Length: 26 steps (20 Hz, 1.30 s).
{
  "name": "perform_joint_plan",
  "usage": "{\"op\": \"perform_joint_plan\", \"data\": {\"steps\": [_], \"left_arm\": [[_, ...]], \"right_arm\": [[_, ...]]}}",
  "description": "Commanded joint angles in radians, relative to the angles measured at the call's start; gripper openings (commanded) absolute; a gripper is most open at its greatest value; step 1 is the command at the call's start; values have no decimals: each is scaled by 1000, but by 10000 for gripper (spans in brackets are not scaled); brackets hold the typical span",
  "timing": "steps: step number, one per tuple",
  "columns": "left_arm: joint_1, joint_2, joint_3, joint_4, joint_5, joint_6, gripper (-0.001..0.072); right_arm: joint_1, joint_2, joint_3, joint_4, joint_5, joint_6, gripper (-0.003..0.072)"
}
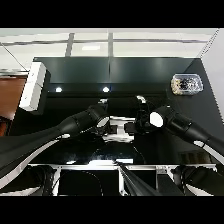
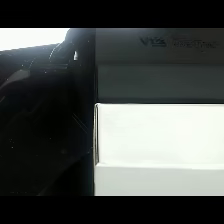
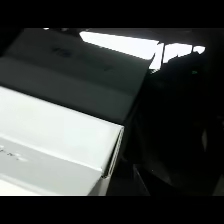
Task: Fold the box and place the chain.
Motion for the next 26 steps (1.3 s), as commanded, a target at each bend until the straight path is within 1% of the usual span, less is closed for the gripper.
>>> {"op": "perform_joint_plan", "data": {"steps": [1, 2, 4, 8, 12, 22, 24, 26], "left_arm": [[1, 0, 0, 0, -1, 0, 29], [1, 0, 0, 0, -1, 0, 29], [1, 0, 0, 0, -1, 0, 29], [1, 0, 0, 0, 1, 0, 29], [1, 0, 0, 0, 0, 0, 29], [1, 0, 0, 0, 0, 0, 29], [1, 0, 0, 0, 0, 0, 29], [1, 0, 0, 0, -1, 0, 29]], "right_arm": [[53, -2, 1, -65, -34, 137, 417], [60, -5, 3, -73, -33, 150, 343], [72, -24, 25, -103, -15, 193, 318], [90, -71, 84, -135, 55, 278, 318], [102, -117, 94, -143, 109, 330, 316], [102, -145, 94, -150, 105, 369, 315], [102, -148, 95, -150, 103, 371, 192], [102, -148, 95, -149, 97, 376, 119]]}}
